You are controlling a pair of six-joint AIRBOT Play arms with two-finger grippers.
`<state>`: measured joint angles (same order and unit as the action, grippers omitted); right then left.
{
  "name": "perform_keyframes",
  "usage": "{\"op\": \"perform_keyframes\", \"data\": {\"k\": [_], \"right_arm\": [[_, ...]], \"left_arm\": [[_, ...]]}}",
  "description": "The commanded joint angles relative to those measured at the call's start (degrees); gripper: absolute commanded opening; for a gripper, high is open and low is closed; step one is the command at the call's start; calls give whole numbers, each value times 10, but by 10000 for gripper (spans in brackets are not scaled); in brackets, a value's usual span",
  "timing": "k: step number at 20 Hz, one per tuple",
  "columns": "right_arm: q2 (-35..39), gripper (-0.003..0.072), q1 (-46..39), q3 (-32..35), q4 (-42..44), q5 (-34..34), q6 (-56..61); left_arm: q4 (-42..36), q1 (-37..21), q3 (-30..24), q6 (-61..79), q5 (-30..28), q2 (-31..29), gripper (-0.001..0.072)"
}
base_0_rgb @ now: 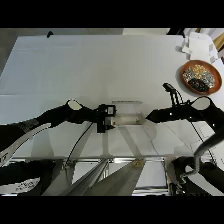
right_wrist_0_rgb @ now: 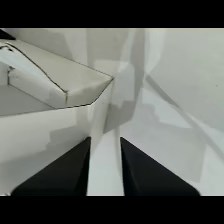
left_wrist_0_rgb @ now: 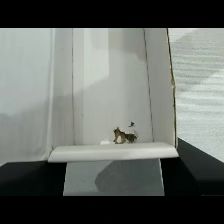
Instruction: Fold the box and place the chain.
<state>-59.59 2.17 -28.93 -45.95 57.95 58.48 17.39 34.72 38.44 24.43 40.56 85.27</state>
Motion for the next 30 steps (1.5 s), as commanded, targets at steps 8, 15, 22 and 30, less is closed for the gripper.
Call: {"op": "perform_keyframes", "data": {"k": [8,15,22,30], "right_arm": [[1,362,49,0,20,-9,-23],[1,419,113,-5,-60,-75,68],[-1,437,174,-59,-191,-89,215],[-30,469,227,-61,-247,-94,324]], "left_arm": [[0,0,0,0,0,0,271],[0,0,0,0,0,0,271],[0,0,0,0,0,0,271],[0,0,0,0,0,0,271]]}}
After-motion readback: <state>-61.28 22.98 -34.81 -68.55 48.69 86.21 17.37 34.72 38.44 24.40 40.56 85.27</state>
